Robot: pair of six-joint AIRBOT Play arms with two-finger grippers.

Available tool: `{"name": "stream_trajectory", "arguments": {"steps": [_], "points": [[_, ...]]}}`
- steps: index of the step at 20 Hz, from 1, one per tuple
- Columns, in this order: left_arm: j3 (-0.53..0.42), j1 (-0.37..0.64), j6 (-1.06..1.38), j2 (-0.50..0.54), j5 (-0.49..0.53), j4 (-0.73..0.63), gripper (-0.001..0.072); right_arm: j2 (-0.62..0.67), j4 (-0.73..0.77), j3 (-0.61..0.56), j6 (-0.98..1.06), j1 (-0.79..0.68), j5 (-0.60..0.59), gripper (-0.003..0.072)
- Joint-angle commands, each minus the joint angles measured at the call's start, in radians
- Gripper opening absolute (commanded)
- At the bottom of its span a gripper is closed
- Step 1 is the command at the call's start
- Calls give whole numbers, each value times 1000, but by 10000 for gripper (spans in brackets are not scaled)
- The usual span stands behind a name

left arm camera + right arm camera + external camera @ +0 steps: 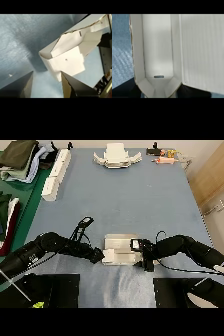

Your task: Fold the box.

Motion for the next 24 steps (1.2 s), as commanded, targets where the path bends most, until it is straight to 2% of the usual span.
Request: {"name": "stream_trajectory", "arguments": {"steps": [1, 4, 7, 8, 10, 15, 19, 21, 24], "points": [[1, 0, 101, -49, -8, -146, 519, 0, 0, 0, 0, 0, 0, 502], [1, 0, 95, -77, 27, -169, 517, 0, 0, 0, 0, 0, 0, 502], [9, -1, -18, -75, 58, -137, 517, 0, 0, 0, 0, 0, 0, 502], [15, -11, -78, -75, 67, -97, 516, 0, 0, 0, 0, 0, 0, 502], [32, -69, -253, -75, 97, 27, 469, 0, 0, 0, 0, 0, 0, 502], [108, -252, -688, -112, 129, 335, 469, 0, 0, 0, 0, 0, 0, 502], [172, -347, -946, -184, 124, 494, 469, 0, 0, 0, 0, 0, 0, 502], [215, -385, -1048, -234, 90, 556, 469, 0, 0, 0, 0, 0, 0, 502], [287, -437, -1257, -306, -14, 716, 469, 0, 0, 0, 0, 0, 0, 502]]}}
